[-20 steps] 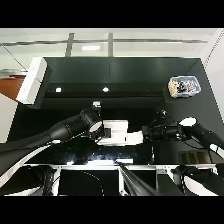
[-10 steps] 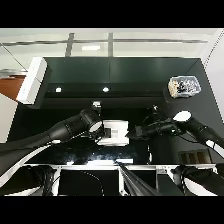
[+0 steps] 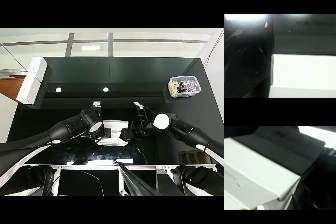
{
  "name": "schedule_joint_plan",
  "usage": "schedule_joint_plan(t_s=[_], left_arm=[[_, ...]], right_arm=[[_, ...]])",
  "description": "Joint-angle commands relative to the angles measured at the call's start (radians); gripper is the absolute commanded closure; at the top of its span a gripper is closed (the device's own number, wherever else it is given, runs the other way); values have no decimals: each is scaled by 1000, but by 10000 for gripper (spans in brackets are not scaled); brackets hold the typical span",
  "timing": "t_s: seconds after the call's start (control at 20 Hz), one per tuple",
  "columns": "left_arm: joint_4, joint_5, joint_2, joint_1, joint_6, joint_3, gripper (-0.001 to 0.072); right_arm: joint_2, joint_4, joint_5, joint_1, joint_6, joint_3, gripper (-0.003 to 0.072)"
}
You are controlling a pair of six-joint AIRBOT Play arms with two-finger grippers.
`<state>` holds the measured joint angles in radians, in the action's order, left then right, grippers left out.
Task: Fold the box and place the chain.
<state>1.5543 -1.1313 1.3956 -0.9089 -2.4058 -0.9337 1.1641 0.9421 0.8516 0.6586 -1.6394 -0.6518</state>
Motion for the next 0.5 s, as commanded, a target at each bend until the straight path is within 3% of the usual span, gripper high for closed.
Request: schedule_joint_plan(t_s=[0.0, 0.2, 0.4, 0.45], left_arm=[[8, 0, 0, 0, 1, 0, 682], [8, 1, 0, 0, 1, 0, 682], [9, 1, 0, 0, 1, 0, 682], [11, 1, 0, 0, 1, 0, 682]], right_arm=[[16, 323, 34, 110, -369, -80, 224], [75, 491, 136, 228, -554, -174, 225], [128, 508, 170, 245, -657, -213, 299], [133, 507, 176, 245, -658, -214, 371]])
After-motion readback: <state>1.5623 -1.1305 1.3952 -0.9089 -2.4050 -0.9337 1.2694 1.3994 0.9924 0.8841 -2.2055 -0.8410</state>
